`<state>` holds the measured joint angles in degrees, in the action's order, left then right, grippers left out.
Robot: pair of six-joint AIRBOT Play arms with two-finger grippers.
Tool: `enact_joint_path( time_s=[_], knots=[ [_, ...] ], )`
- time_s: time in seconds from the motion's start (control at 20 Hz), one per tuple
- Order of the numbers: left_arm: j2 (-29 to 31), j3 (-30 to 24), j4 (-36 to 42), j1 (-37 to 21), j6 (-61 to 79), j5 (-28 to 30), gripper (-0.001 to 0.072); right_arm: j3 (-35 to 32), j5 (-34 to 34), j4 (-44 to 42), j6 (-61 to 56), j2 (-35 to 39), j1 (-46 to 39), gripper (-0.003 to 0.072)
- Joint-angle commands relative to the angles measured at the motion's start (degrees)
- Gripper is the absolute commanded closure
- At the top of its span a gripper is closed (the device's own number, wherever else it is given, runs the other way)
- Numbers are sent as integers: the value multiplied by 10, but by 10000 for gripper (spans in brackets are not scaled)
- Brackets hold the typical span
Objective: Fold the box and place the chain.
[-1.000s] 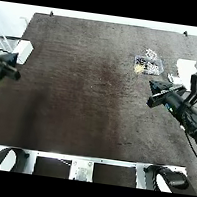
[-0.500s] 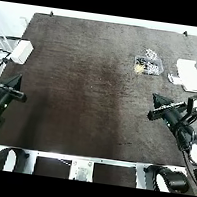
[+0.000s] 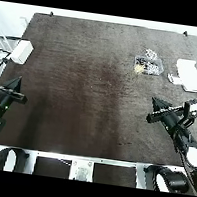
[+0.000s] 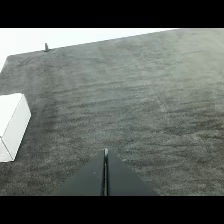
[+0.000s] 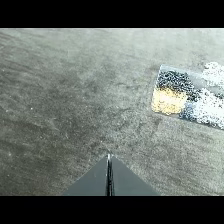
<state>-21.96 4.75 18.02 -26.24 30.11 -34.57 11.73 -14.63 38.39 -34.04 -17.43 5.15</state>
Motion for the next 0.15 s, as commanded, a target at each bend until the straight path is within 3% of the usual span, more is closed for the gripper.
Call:
enact_joint_path(
  time_s=[0.0, 0.1],
  knots=[
    [0, 0, 0, 0, -1, 1, 690, -1, 1, 0, 0, 1, 0, 674],
    [0, 0, 0, 0, -1, 1, 690, -1, 1, 0, 0, 1, 0, 674]
  ],
)
